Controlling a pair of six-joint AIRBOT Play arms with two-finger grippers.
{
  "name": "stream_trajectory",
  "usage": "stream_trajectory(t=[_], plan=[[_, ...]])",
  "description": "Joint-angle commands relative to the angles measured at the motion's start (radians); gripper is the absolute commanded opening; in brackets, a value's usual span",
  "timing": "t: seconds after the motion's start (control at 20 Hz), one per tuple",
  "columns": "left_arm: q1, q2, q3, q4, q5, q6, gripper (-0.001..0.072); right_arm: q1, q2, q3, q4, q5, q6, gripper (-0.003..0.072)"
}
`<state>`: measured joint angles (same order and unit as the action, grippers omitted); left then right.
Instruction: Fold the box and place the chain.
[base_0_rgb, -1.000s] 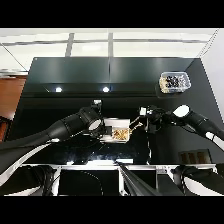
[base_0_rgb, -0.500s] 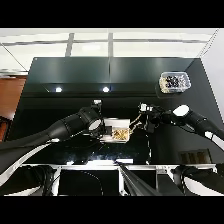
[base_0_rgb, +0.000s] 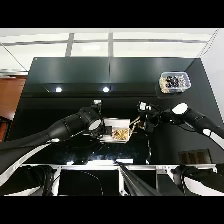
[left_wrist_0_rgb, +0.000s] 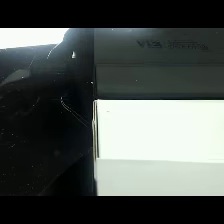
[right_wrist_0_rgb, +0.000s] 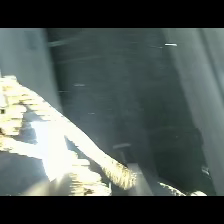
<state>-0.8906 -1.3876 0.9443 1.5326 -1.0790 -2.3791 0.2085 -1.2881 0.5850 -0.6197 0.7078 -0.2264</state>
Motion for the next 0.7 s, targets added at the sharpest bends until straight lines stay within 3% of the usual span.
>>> stream_trajectory(t=[0.0, 0.05, 0.35, 0.65], plan=[[0.001, 0.0, 0.0, 0.0, 0.0, 0.0, 0.0026, 0.0, -0.002, 0.003, 0.006, 0.031, 0.014, 0.0139], [0.0, 0.0, 0.0, 0.0, 0.0, 0.0, 0.0025, 0.0, -0.002, 0.003, 0.005, 0.033, 0.016, 0.0062], [0.0, 0.0, 0.0, 0.0, 0.0, 0.0, 0.0026, -0.001, 0.051, 0.003, -0.006, 0.034, 0.171, 0.0056], [0.0, 0.0, 0.0, 0.0, 0.001, 0.0, 0.0026, -0.001, 0.327, 0.009, -0.043, 0.186, 0.483, 0.0054]])
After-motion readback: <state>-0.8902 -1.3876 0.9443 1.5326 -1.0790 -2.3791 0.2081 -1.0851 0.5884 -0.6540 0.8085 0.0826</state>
